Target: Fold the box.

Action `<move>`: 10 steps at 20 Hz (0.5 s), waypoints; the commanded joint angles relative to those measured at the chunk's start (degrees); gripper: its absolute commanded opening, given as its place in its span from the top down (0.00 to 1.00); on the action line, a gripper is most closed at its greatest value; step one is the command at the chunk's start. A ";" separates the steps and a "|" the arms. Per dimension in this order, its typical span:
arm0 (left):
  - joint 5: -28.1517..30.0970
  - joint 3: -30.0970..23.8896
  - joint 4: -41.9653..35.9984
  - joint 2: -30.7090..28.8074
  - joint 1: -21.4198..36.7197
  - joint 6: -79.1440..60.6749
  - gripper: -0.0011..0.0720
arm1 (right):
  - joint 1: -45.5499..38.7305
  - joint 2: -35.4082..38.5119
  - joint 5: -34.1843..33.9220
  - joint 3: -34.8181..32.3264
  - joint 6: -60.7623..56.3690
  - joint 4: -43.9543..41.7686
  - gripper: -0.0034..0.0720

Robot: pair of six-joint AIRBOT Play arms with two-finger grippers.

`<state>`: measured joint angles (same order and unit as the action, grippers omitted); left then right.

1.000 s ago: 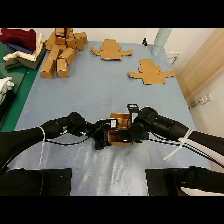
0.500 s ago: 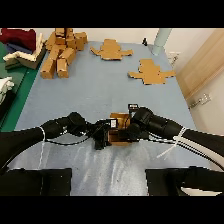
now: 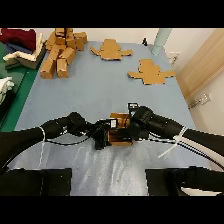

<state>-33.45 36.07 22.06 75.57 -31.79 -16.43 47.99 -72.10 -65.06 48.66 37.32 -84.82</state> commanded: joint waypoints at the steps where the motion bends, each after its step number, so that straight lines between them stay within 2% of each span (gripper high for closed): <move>1: 0.02 0.04 0.02 -0.02 0.04 -0.02 0.44 | 0.00 1.36 -1.55 1.40 0.13 -0.02 0.45; 10: 0.02 0.04 0.02 -0.02 0.04 -0.02 0.44 | -0.17 7.28 -5.62 3.17 0.15 -0.48 0.45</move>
<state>-33.45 36.07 22.09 75.57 -31.81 -16.45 47.86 -66.06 -69.60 51.57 37.45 -84.86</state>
